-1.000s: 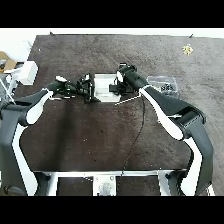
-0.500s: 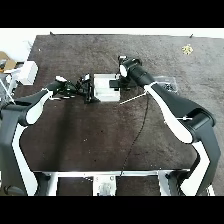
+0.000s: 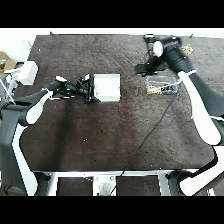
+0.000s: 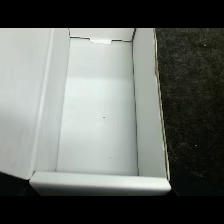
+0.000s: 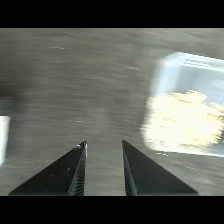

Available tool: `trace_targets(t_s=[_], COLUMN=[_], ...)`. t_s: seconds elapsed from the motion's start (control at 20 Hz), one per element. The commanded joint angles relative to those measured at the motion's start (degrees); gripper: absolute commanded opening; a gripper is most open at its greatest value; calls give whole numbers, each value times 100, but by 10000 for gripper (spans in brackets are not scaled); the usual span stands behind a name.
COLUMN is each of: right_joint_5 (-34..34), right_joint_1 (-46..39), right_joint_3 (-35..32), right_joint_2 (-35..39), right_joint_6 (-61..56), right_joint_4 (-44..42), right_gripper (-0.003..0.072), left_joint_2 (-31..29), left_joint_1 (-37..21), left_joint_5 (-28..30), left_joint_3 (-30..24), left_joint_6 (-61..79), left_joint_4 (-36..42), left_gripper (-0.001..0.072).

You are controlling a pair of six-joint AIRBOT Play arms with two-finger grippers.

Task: Fold the box and place the chain.

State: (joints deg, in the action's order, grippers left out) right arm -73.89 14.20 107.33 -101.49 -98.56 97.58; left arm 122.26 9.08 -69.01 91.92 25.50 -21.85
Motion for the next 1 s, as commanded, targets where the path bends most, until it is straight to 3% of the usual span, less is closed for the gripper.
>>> trace_targets(t_s=[0.0, 0.2, 0.4, 0.95], right_joint_5=[-188, -348, -461, -282], right_joint_1=[-802, -1335, -1357, -1335], right_joint_3=[-9, -9, -9, -9], right_joint_2=[-57, -378, -664, -1204], right_joint_6=[260, 496, 603, 732], right_joint_4=[-98, -686, -1139, -1534], right_gripper=[274, 267, 268, 268], left_joint_2=[-4, -4, -4, -4], left_joint_1=[4, 4, 4, 4], left_joint_5=[2, 2, 2, 0], left_joint_3=[-2, -2, -2, -2], left_joint_6=[2, 2, 2, 2], left_joint_4=[-2, -2, -2, -2], left_gripper=[163, 163, 163, 163])
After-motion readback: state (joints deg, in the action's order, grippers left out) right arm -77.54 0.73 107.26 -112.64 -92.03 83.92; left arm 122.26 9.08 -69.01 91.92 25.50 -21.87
